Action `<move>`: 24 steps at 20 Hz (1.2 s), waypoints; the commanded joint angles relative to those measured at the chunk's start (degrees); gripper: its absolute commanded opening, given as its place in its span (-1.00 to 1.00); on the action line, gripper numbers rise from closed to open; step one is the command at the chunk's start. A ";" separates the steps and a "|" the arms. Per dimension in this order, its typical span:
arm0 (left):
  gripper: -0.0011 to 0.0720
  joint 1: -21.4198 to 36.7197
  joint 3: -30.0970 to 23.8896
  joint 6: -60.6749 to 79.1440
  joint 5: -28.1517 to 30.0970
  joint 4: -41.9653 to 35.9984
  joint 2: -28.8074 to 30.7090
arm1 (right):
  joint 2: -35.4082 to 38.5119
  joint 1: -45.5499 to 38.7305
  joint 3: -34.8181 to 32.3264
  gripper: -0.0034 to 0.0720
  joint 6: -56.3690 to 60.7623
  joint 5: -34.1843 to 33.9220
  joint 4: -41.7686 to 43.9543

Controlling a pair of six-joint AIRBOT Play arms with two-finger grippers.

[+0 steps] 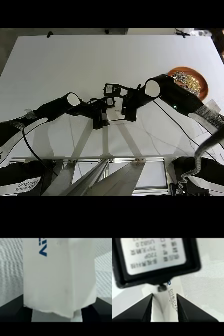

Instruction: Fold the box and place the chain.

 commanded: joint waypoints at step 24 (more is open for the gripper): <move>0.10 -0.02 -0.02 0.02 0.02 0.07 0.02 | 2.45 0.24 -3.76 0.24 0.15 -2.38 1.92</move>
